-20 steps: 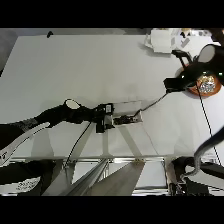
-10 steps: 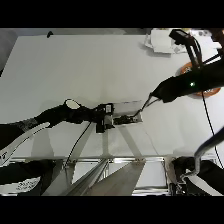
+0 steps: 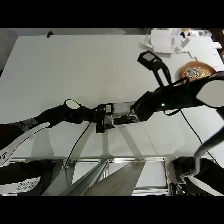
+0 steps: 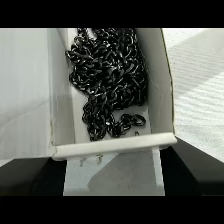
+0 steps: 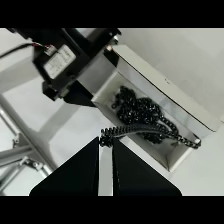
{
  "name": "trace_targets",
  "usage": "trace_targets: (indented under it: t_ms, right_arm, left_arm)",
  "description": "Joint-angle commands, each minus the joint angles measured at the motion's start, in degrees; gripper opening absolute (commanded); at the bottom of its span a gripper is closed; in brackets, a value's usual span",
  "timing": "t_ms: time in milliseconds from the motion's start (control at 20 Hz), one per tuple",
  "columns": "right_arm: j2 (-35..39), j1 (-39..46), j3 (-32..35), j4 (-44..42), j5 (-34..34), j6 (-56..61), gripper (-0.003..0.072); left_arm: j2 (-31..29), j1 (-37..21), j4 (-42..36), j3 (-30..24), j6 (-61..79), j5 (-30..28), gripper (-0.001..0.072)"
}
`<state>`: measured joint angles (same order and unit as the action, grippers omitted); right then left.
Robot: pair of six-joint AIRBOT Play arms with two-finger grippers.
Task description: Fold the box and place the chain.
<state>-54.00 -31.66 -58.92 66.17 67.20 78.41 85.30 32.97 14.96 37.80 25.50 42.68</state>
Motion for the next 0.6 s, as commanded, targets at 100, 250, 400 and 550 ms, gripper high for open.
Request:
trace_targets:
  t_ms: [100, 250, 400, 550]
  right_arm:
    - [-2.4, -0.5, 9.1, 2.2, -5.6, 0.2, 0.017]
    - [-1.9, 3.9, 9.0, 2.0, -6.3, -1.0, 0.0266]
    - [-1.1, 15.0, 8.8, -1.7, -5.0, -16.8, 0.0121]
    - [-1.3, 28.1, 8.9, -8.0, 0.6, -52.0, 0.0115]
  left_arm:
    - [0.0, 0.0, 0.0, 0.0, 0.0, 0.0, 0.0136]
    - [0.0, 0.0, 0.0, 0.0, 0.0, 0.0, 0.0136]
    - [0.0, 0.0, 0.0, 0.0, 0.0, 0.0, 0.0136]
    - [0.0, 0.0, 0.0, 0.0, 0.0, 0.0, 0.0136]
